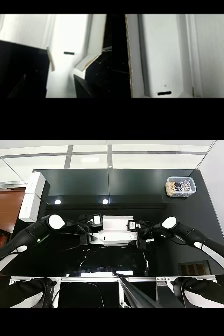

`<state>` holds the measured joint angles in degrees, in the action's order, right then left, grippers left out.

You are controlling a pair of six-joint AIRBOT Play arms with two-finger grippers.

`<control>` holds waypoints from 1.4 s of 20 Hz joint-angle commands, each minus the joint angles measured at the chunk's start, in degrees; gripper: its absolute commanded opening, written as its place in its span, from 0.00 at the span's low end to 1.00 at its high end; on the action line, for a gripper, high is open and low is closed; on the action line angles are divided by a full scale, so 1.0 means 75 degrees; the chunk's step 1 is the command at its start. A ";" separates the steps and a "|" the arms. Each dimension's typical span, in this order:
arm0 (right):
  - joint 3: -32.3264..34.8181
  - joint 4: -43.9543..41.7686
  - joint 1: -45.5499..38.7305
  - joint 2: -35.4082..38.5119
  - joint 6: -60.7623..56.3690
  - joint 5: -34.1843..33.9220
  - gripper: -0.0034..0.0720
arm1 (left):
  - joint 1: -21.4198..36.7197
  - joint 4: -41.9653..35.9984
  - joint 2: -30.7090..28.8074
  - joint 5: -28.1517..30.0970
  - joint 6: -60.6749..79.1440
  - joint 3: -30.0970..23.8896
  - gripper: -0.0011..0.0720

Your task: Fold the box and place the chain.

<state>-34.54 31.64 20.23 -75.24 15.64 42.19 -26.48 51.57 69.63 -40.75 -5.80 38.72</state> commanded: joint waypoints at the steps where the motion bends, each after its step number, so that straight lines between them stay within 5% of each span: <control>1: -0.0006 -0.0003 0.0003 -0.0006 0.0000 0.0000 0.46 | -0.0192 -0.0108 0.0157 -0.0213 -0.0050 0.0041 0.96; 5: -0.0006 -0.0003 0.0003 -0.0006 0.0003 0.0000 0.46 | -0.0201 -0.0976 0.0160 -0.0291 -0.0050 0.0041 0.89; 7: -0.0006 -0.0003 0.0003 -0.0006 0.0003 0.0000 0.46 | -0.0201 -0.0976 0.0160 -0.0356 -0.0050 0.0041 0.50; 9: -0.0006 -0.0003 0.0003 -0.0006 0.0000 0.0000 0.46 | -0.0201 -0.0979 0.0160 -0.0452 -0.0047 0.0041 0.47; 11: -0.0006 -0.0003 0.0003 -0.0006 0.0000 0.0000 0.46 | -0.0201 -0.1110 0.0169 -0.0428 -0.0017 0.0041 0.28; 15: -0.0006 -0.0003 0.0003 -0.0006 0.0000 0.0000 0.46 | -0.0300 -0.2151 0.0315 -0.0335 0.0271 0.0038 0.25; 19: -0.0006 -0.0003 0.0003 -0.0006 0.0000 0.0000 0.46 | -0.0650 -0.2177 0.0583 0.0329 0.0326 0.0041 0.25; 28: -0.0006 -0.0003 0.0003 -0.0006 0.0000 0.0003 0.46 | -0.0644 -0.2171 0.0711 0.0385 0.0353 0.0041 0.25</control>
<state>-34.54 31.62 20.23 -75.24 15.64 42.15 -31.24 35.33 74.81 -38.15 -3.42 38.98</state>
